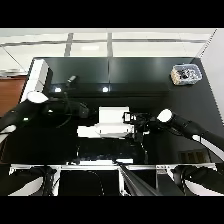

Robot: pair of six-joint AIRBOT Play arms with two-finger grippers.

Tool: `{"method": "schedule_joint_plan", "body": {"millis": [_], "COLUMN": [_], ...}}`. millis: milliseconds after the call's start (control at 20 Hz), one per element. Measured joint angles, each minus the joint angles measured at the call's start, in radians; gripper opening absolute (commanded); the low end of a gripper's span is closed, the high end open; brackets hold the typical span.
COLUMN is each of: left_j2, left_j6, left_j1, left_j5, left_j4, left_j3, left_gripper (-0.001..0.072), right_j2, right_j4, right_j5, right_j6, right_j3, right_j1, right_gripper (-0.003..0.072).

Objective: Fold the box and place the chain.

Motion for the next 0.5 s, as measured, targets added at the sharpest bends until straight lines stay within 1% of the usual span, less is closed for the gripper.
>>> {"method": "schedule_joint_plan", "body": {"millis": [100, 200, 300, 450, 500], "left_j2": [0.089, 0.165, 0.211, 0.234, 0.235], "left_j6": [0.000, 0.036, 0.115, 0.290, 0.375], "left_j1": [0.076, 0.129, 0.143, 0.105, 0.083], "left_j5": [-0.042, -0.096, -0.141, -0.182, -0.192], "left_j4": [0.021, 0.033, 0.028, 0.032, 0.046], "left_j3": [0.000, -0.014, -0.044, -0.110, -0.130], "left_gripper": [0.0025, 0.0026, 0.0027, 0.0034, 0.0133], "right_j2": [0.000, 0.000, 0.000, 0.000, 0.000], "right_j4": [0.000, 0.000, 0.000, -0.001, -0.001], "right_j5": [-0.001, -0.002, -0.002, -0.002, -0.002], "right_j6": [0.000, 0.000, 0.000, 0.000, 0.000], "right_j3": [0.000, 0.000, 0.000, 0.000, 0.000], "right_j1": [0.000, 0.000, 0.000, 0.000, 0.000], "right_gripper": [0.0412, 0.0412, 0.0412, 0.0412, 0.0412]}}
